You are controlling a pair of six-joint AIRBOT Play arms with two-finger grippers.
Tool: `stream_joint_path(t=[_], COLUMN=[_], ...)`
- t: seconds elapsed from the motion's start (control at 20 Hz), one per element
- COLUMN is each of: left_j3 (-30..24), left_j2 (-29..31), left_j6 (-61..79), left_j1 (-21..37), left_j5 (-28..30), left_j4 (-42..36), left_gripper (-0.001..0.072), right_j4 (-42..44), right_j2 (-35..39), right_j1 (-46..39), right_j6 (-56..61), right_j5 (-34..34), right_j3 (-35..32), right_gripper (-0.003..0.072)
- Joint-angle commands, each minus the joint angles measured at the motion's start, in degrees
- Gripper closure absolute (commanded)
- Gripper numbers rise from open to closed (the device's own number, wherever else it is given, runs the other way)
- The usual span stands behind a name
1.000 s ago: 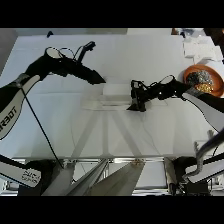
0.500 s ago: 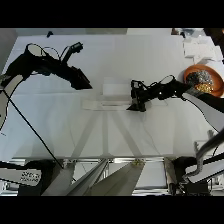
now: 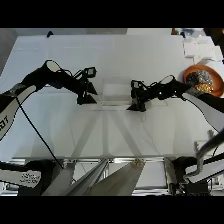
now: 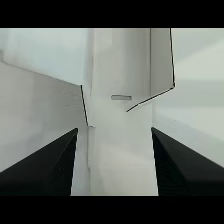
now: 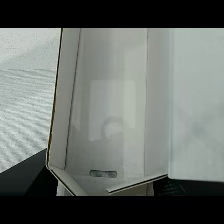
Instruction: Fold the box and place the chain.
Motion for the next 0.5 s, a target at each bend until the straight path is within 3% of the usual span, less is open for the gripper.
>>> stream_joint_path(t=[0.0,0.15,0.45], left_j3=[-1.66,-2.08,-2.19], left_j2=[-0.04,-0.07,-0.11], left_j6=[6.54,6.54,11.30], left_j1=[-1.14,-1.25,-2.16], left_j5=[3.19,2.58,-0.24], left_j4=[0.24,0.46,0.42], left_gripper=[0.0199,0.0262,0.0276], right_j4=[0.02,0.02,0.02], right_j2=[0.00,0.02,0.00], right_j1=[-0.02,-0.02,-0.02], right_j6=[0.02,0.02,0.02], right_j5=[0.00,0.02,0.00], right_j3=[0.00,0.00,0.00], right_gripper=[0.0229,0.0229,0.0229])
